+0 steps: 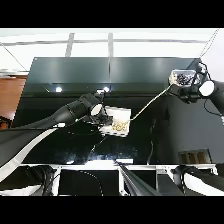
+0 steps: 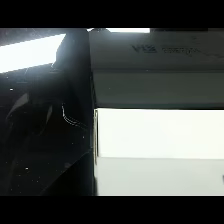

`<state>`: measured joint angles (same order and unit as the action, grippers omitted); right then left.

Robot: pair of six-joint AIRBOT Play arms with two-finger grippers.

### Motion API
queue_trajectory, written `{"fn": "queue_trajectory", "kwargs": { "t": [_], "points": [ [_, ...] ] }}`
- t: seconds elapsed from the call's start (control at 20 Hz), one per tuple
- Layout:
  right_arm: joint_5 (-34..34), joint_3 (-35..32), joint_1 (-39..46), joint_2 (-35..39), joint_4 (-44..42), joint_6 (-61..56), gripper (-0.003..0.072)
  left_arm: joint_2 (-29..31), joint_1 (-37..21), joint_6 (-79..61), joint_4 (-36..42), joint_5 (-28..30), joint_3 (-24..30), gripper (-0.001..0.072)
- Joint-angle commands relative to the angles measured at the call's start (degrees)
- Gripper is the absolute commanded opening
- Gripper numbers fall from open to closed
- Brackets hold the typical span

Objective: Fold the box and place the chain.

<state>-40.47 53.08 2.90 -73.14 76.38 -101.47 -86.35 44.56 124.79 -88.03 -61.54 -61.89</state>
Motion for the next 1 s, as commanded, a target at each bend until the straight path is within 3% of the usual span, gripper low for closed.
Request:
{"fn": "queue_trajectory", "kwargs": {
  "t": [0.0,0.3,0.35,0.4,0.45,0.55,0.7,0.85,0.95],
  "points": [
    [4.7,7.2,2.0,-11.4,-5.4,-3.1,0.072,0.0,0.0,0.0,0.0,0.0,0.0,0.0029],
    [3.8,15.8,2.0,-22.3,-7.4,-4.6,0.0719,0.0,0.0,0.0,0.0,-0.1,0.0,0.0029],
    [4.7,16.0,2.0,-22.4,-7.3,-4.6,0.0613,0.0,0.0,0.0,0.0,-0.1,0.0,0.0029],
    [4.5,16.2,2.0,-22.3,-7.3,-4.6,0.0205,0.0,0.0,0.0,0.0,-0.1,0.0,0.0029],
    [3.9,16.3,2.0,-22.1,-7.3,-4.5,0.0027,0.0,0.0,0.0,0.0,-0.1,0.0,0.0029],
    [1.0,16.3,2.0,-20.8,-6.7,-2.7,0.0018,0.0,0.0,0.0,0.0,-0.1,0.0,0.0029],
    [-9.2,16.2,1.7,-15.4,-0.9,6.9,0.0016,0.0,0.0,0.0,0.0,0.0,0.0,0.0029],
    [-18.4,13.6,0.9,-3.8,0.0,16.0,0.0015,0.0,0.0,0.0,0.0,0.0,0.0,0.0029],
    [-18.4,10.9,0.4,6.7,-0.8,17.0,0.0014,0.0,0.0,0.0,0.0,0.0,0.0,0.0029]
  ]
}}
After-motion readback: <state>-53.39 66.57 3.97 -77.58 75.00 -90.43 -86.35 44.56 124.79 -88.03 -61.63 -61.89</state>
